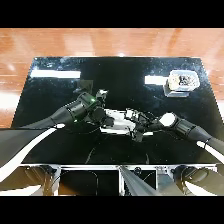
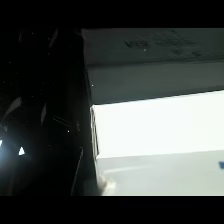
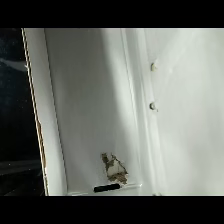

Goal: Fold the box and place the chain.

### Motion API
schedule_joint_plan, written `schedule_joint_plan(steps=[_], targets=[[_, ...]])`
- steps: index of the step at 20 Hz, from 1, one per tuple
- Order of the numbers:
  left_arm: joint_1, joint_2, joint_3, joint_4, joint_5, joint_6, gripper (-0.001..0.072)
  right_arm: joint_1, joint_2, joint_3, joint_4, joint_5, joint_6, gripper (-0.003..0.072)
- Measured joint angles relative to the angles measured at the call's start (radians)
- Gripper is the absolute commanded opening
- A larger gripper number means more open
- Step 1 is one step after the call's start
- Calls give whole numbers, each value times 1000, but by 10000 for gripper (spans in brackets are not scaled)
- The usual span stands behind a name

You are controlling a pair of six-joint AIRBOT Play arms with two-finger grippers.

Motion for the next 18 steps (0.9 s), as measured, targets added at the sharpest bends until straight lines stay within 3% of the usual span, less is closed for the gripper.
schedule_joint_plan(steps=[2,4,7,8,14,18], targets=[[0,-3,0,0,-3,-4,94,0,0,0,0,0,0,548],[0,-5,0,-1,-6,-4,21,0,0,0,0,6,0,548],[0,-8,0,-6,-5,1,20,0,0,0,0,4,0,570],[0,-8,0,-7,-5,3,20,0,0,0,1,3,0,715],[3,-5,0,-11,-1,7,20,-1,12,0,-7,2,11,720],[16,8,0,-13,14,-7,20,-1,56,0,-91,25,50,720]])
